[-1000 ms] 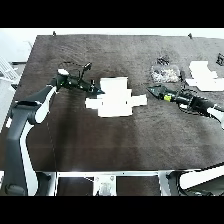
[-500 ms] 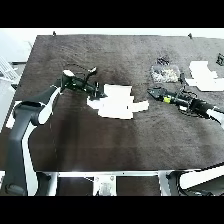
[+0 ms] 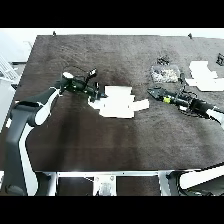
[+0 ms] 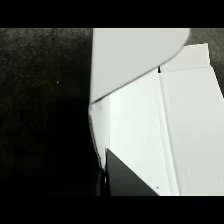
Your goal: Fold the box and place the chain.
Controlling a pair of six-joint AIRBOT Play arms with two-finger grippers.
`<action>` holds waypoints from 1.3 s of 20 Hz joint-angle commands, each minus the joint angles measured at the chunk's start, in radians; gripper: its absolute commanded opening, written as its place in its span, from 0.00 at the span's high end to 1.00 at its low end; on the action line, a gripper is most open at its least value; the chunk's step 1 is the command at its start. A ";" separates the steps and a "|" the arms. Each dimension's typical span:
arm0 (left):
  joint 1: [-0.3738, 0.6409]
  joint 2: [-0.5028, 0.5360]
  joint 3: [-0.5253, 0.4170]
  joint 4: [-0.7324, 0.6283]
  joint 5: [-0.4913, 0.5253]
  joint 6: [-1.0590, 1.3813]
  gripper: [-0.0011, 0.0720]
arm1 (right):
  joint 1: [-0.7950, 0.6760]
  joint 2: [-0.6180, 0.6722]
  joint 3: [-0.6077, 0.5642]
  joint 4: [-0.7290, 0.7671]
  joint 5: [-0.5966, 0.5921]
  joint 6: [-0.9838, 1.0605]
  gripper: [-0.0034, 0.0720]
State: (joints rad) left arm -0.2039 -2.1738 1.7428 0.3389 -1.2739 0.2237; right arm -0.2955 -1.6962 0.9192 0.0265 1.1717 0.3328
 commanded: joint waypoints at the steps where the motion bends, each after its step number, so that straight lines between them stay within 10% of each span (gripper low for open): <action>1: 0.025 0.069 -0.128 -0.090 0.089 0.125 0.96 | 0.000 0.000 -0.001 0.000 -0.019 -0.003 0.60; 26: 0.021 0.071 -0.130 0.000 0.036 0.126 0.96 | 0.001 0.000 -0.001 0.070 -0.010 -0.177 0.57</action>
State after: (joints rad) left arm -0.1841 -2.1025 1.6119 0.3180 -1.2381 0.3477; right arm -0.2955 -1.6962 0.9188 0.0803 1.1599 0.2298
